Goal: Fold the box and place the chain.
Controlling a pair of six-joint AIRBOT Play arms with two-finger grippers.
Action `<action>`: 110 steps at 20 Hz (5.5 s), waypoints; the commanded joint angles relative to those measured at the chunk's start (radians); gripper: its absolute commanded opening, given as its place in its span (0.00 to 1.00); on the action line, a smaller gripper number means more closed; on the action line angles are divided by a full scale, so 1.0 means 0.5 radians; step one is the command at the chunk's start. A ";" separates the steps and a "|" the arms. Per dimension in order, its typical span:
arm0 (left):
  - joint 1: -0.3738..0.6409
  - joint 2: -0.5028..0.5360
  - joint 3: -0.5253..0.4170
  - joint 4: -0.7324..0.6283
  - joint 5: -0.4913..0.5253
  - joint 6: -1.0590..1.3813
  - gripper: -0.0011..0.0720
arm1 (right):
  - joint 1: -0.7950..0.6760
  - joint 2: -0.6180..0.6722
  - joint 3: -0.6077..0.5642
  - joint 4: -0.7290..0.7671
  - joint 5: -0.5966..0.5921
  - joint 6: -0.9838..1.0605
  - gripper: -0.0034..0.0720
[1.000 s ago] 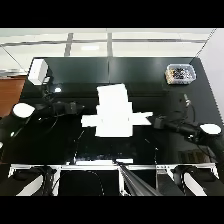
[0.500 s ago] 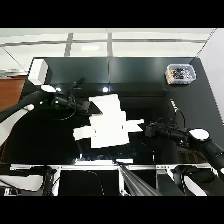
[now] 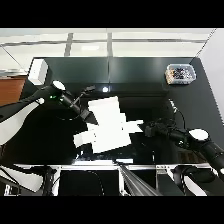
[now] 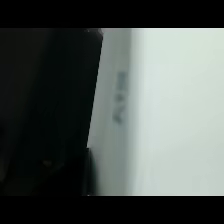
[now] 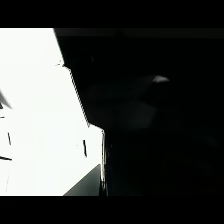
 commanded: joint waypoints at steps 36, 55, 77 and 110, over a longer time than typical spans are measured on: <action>-0.539 0.639 -0.518 0.200 1.439 1.371 0.05 | 0.552 -0.002 0.311 -1.495 0.103 -0.497 0.94; -0.539 0.639 -0.518 0.201 1.372 1.366 0.05 | 0.883 -0.274 0.587 -1.737 -0.195 -0.607 0.94; -0.539 0.639 -0.518 0.201 1.328 1.366 0.05 | 0.515 -0.701 0.718 -0.748 0.048 -1.537 0.94; -0.539 0.591 -0.520 0.201 1.373 1.366 0.05 | 0.515 -0.902 0.717 -0.893 0.047 -1.592 0.94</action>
